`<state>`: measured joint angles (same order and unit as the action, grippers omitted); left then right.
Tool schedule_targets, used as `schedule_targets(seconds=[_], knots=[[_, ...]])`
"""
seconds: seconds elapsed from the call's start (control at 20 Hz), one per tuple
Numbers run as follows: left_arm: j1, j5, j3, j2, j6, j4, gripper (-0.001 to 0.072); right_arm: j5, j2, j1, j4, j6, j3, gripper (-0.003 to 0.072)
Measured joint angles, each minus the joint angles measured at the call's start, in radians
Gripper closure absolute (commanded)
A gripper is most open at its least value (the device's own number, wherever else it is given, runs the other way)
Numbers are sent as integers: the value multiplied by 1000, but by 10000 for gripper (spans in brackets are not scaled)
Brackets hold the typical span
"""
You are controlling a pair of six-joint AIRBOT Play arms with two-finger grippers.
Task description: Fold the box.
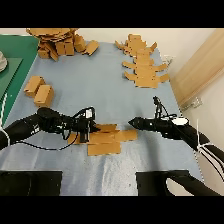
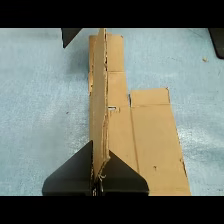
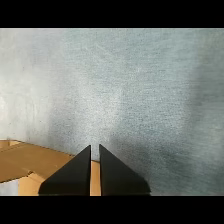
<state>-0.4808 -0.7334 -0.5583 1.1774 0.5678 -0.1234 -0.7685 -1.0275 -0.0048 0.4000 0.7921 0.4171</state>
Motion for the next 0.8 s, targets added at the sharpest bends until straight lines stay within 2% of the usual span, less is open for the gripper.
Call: schedule_targets(seconds=[0.4,0.8], knots=[[2,-55,-28,3,-6,-26,694,0,0,0,-3,0,0,604],[2,-72,-38,52,-8,-23,694,0,0,0,-4,0,0,604]])
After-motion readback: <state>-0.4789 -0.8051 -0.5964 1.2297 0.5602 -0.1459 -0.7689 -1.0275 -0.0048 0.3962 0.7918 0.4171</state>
